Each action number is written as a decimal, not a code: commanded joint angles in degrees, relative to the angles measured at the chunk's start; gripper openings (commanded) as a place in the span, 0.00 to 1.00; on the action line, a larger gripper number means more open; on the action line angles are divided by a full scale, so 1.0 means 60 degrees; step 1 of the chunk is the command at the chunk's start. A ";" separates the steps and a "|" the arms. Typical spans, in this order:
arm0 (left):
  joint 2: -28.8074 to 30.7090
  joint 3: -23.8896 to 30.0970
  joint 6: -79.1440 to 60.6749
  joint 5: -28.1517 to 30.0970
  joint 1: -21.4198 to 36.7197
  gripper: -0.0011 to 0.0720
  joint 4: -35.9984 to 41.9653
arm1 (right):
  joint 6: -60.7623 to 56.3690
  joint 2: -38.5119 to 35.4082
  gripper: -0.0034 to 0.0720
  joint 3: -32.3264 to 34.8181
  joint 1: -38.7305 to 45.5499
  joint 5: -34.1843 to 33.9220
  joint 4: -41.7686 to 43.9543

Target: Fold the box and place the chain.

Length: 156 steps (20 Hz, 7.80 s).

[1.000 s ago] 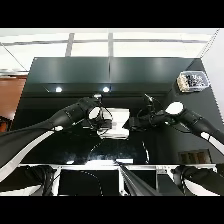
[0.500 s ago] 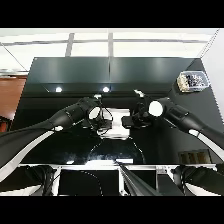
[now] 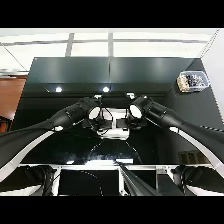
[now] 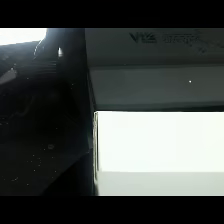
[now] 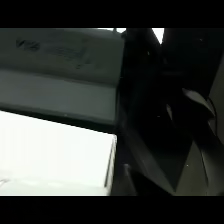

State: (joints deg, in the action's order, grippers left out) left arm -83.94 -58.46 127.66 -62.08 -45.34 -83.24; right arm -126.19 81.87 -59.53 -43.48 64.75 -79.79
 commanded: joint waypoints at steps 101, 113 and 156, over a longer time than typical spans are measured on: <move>-0.0007 -0.0011 0.0000 0.0000 0.0011 0.05 -0.0004 | 0.6681 -0.2014 0.06 -1.0080 1.0000 0.3144 0.6444; -0.0007 -0.0011 0.0004 0.0004 0.0011 0.05 -0.0004 | 0.7471 -0.3118 0.06 -0.3424 0.5665 0.3319 0.6284; -0.0007 -0.0011 0.0004 -0.0018 0.0011 0.05 -0.0007 | 0.4787 -0.2583 0.47 0.1632 0.7697 -0.3300 0.0015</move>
State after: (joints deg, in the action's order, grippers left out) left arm -83.96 -58.46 127.68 -62.24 -45.28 -83.26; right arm -85.49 65.04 -50.04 -1.04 53.84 -59.79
